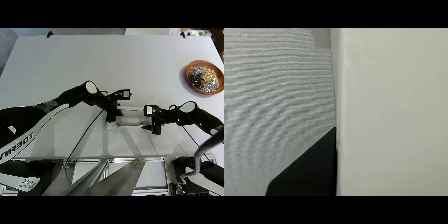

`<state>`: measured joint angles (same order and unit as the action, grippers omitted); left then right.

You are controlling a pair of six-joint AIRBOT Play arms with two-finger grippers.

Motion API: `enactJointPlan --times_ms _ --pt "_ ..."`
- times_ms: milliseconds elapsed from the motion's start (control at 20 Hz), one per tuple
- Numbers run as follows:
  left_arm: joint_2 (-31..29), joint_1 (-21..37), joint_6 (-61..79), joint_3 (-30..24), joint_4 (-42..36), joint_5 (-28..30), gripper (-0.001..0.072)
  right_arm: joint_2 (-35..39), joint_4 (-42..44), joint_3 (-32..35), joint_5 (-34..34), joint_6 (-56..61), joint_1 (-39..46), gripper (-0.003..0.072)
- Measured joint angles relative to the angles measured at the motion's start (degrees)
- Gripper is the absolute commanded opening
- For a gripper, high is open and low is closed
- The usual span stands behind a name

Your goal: Fold the box and place the chain.

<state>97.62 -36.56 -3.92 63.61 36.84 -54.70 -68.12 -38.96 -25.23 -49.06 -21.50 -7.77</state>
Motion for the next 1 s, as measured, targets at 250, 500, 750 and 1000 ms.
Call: enactJointPlan --times_ms 250,500,750,1000 --pt "0.00 0.00 -0.07 0.00 -0.15 0.00 0.0031 -0.02 -0.02 -0.02 0.04 0.00 0.00 0.0316" --pt "-1.25 0.07 -0.33 -0.02 1.55 -0.46 0.0396 -0.02 0.13 0.00 0.31 -0.04 -0.07 0.0316" --pt "-5.66 1.09 -4.83 0.00 9.42 -2.16 0.0396 0.00 0.04 0.00 0.17 -0.07 -0.07 0.0316" --pt "-12.41 3.30 -12.85 0.00 17.29 -8.57 0.0023 0.00 0.00 0.00 0.11 -0.02 -0.07 0.0316"
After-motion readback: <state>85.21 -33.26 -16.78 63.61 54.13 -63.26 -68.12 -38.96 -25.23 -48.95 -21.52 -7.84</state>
